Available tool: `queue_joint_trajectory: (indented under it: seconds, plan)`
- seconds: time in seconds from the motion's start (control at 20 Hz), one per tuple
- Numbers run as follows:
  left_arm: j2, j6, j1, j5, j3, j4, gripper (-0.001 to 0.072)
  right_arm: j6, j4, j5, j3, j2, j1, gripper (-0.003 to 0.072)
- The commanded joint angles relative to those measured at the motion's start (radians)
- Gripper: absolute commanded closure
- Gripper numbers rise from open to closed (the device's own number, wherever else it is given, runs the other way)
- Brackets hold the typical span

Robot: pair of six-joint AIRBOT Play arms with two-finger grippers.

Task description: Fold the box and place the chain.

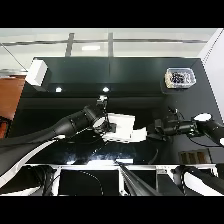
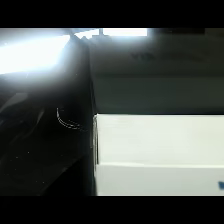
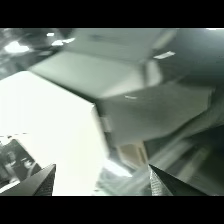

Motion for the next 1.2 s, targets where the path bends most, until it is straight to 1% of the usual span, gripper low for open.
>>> queue_joint_trajectory:
  seconds: [0.0,0.15,0.35,0.4,0.5,0.55,0.6,0.7,0.85,1.0,1.15]
  plan:
    - [-0.001,0.0,0.001,0.001,0.001,0.002,0.068,-0.051,0.085,0.039,0.019,-0.004,0.032,0.0025]
    - [-0.001,0.0,0.001,0.001,0.001,0.002,0.068,-0.055,0.106,0.037,0.024,-0.003,0.117,0.0025]
    - [-0.001,0.0,0.001,0.0,0.001,0.002,0.068,-0.021,0.11,-0.045,0.053,-0.003,0.246,0.0032]
    - [-0.001,0.0,0.001,0.0,0.001,0.002,0.068,0.001,0.11,-0.074,0.062,-0.003,0.283,0.0092]
    - [-0.001,0.0,0.001,-0.003,0.001,0.002,0.068,0.02,0.109,-0.116,0.082,-0.003,0.361,0.0097]
    - [-0.001,0.0,0.001,-0.003,0.001,0.002,0.068,0.022,0.109,-0.133,0.094,-0.003,0.391,0.0156]
    - [-0.001,0.0,0.001,-0.003,0.001,0.002,0.068,0.022,0.109,-0.146,0.106,-0.003,0.408,0.0156]
    - [-0.001,0.0,0.001,-0.003,0.001,0.003,0.068,0.022,0.108,-0.164,0.127,-0.003,0.412,0.0156]
    - [-0.001,0.004,0.001,-0.003,0.001,0.002,0.068,0.022,0.094,-0.16,0.144,-0.003,0.386,0.0155]
    - [-0.001,0.004,0.001,-0.003,0.001,0.003,0.068,0.022,0.056,-0.125,0.167,-0.003,0.349,0.0153]
    - [-0.001,0.004,0.001,-0.003,0.001,0.003,0.068,0.019,0.04,-0.039,0.17,-0.002,0.268,0.0151]
